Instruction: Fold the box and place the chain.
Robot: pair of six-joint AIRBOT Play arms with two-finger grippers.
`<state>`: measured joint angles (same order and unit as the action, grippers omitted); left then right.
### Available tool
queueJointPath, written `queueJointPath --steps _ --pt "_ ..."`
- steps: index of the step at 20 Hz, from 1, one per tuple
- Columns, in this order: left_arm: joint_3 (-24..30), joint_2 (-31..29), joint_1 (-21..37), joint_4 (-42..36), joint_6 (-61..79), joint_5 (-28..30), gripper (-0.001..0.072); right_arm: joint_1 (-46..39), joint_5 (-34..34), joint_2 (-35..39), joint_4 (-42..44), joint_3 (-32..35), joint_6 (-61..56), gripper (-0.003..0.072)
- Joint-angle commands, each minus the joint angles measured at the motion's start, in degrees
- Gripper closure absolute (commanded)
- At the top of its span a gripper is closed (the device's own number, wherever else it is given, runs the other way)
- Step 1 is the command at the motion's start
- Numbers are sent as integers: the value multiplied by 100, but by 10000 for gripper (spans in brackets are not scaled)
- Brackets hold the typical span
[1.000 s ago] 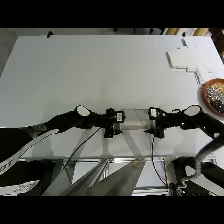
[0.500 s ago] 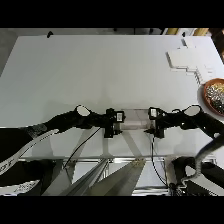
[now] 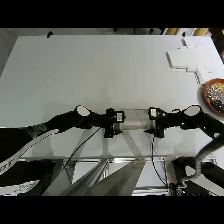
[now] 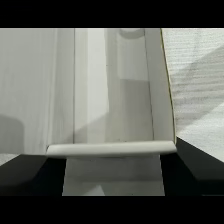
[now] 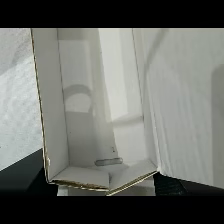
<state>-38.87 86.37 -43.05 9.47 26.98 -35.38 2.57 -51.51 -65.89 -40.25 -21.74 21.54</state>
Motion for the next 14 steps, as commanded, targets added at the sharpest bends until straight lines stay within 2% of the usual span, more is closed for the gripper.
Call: queueJointPath --steps 1,3,4,6,10,14 --pt "-2 -2 -2 2 0 -2 397 -2 -72 2 35 -4 -13 350" --pt "-2 -2 -2 2 0 -2 397 -2 -203 2 7 -4 -354 371" --pt "-2 -2 -2 2 0 -2 397 -2 -155 2 -7 -4 -348 355" --pt "-2 -2 -2 2 0 -2 397 -24 -120 4 -157 -17 -452 86" --pt "-2 -2 -2 2 0 -2 397 -26 -221 107 -1036 -142 -1475 33" --pt "-2 -2 -2 2 0 -2 397 -26 -518 933 -1832 -149 -1882 34"
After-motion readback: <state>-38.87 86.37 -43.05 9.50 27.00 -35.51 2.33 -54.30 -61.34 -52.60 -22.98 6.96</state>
